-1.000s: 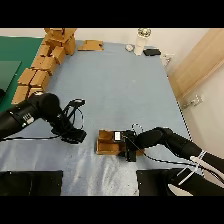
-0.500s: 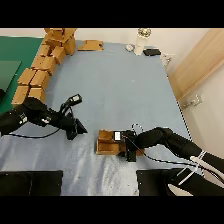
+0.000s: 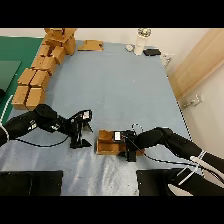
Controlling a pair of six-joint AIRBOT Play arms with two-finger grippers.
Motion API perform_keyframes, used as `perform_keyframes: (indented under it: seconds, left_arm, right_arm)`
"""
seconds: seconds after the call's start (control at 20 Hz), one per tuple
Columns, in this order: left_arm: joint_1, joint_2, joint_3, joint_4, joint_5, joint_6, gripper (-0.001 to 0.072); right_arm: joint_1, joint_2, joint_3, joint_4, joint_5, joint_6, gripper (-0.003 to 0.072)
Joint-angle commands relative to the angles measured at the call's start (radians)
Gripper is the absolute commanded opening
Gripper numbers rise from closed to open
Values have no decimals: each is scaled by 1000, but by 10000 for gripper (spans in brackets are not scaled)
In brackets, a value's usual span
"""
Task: Fold the box.
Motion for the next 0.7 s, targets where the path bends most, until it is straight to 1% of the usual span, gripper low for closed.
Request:
perform_keyframes:
  seconds: [0.0,0.1,0.2,0.3,0.65]
  left_arm:
    - [-31,0,-47,-18,-10,97,688]
    - [-63,0,-52,-31,16,102,688]
    - [-108,-1,-52,-63,80,101,689]
    - [-146,-4,-52,-66,127,100,689]
    - [-182,-45,-51,-104,146,98,689]
  right_arm:
    - [0,1,0,0,0,0,502]
    - [0,1,0,0,0,0,502]
    - [0,1,0,0,0,0,502]
    - [0,1,0,0,0,0,502]
    - [0,1,0,0,0,0,502]
